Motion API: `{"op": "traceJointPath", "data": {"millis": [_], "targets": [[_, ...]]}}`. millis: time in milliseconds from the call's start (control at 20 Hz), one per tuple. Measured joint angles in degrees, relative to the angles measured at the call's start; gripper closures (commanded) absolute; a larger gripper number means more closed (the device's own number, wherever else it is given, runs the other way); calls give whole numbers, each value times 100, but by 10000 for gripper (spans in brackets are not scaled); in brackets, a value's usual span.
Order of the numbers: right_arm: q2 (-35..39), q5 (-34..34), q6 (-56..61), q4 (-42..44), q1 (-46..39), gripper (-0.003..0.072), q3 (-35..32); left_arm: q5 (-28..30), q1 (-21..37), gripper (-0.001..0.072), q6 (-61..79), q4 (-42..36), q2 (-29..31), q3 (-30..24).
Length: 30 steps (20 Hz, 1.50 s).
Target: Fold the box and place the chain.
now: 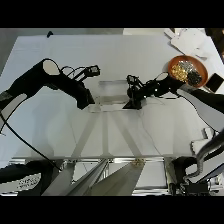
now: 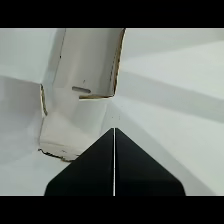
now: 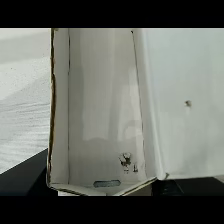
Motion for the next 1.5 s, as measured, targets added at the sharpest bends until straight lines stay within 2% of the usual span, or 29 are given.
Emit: {"op": "traceJointPath", "data": {"millis": [150,550,1000,1050,1100,1150,1500], "targets": [[0,0,0,0,0,297,0,173,0,706,-385,166,-223,-96],[0,0,0,-2,0,297,0,702,131,703,-1652,1283,-487,-155],[0,0,0,-4,0,297,0,470,245,693,-2280,1657,-485,-157],[0,0,0,-4,0,297,0,437,247,538,-2295,1648,-448,-157],[0,0,0,-4,0,297,0,426,245,300,-2293,1624,-393,-160],[0,2,0,-4,0,297,0,422,247,173,-2284,1580,-326,-160],[0,0,0,-2,0,297,0,638,118,168,-1021,868,92,-160]]}}
